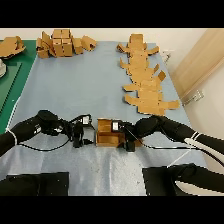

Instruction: Fold the box.

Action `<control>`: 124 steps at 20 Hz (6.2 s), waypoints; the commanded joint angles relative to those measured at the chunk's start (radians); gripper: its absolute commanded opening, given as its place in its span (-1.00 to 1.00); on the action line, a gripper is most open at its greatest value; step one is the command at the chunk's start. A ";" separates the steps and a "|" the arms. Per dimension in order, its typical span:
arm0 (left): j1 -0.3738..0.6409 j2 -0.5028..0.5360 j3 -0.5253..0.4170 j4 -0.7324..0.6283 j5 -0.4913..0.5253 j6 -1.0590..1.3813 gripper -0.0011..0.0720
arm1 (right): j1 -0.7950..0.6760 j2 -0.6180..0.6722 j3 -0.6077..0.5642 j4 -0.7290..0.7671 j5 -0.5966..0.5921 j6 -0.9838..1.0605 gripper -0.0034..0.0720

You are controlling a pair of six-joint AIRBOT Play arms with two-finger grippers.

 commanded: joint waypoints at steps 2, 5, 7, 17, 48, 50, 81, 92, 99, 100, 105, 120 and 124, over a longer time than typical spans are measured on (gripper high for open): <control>-0.055 0.001 -0.003 0.038 0.043 -0.040 0.91 | 0.000 0.000 -0.001 -0.001 -0.001 0.000 -0.12; -0.056 0.001 -0.003 0.026 0.043 -0.040 0.91 | 0.000 0.000 -0.001 -0.001 -0.001 0.000 -0.12; -0.076 0.001 -0.002 0.023 0.047 -0.040 0.91 | 0.000 0.000 -0.001 -0.001 -0.001 0.000 -0.12; -0.187 -0.001 -0.003 -0.003 0.134 -0.076 0.91 | 0.000 0.000 -0.001 -0.001 -0.001 0.000 -0.12; -0.192 -0.013 0.002 0.016 0.154 -0.112 0.43 | 0.000 0.000 -0.001 -0.001 -0.003 0.000 -0.12; -0.192 -0.013 0.002 0.016 0.154 -0.112 0.43 | 0.000 0.000 -0.001 0.000 -0.003 0.001 -0.12; -0.192 -0.013 0.002 0.016 0.154 -0.112 0.43 | -0.002 0.156 0.044 -0.419 -0.178 0.383 0.58; -0.192 -0.013 0.002 0.016 0.154 -0.112 0.43 | -0.033 0.295 0.044 -0.401 -0.091 0.473 0.58; -0.192 -0.013 0.002 0.016 0.154 -0.112 0.43 | -0.033 0.463 0.044 -0.227 -0.282 1.382 -0.66; -0.192 -0.013 0.002 0.016 0.154 -0.112 0.43 | -0.033 0.478 0.044 -0.224 -0.281 1.453 -0.66; -0.192 -0.013 0.002 0.016 0.154 -0.112 0.43 | -0.033 0.499 0.044 -0.231 -0.219 1.675 -0.66; -0.193 -0.013 0.002 0.013 0.154 -0.112 0.43 | -0.033 0.405 0.043 -0.183 -0.106 1.817 -0.91; -0.192 -0.013 0.002 0.008 0.154 -0.112 0.43 | -0.033 0.405 0.042 -0.182 -0.106 1.775 -0.91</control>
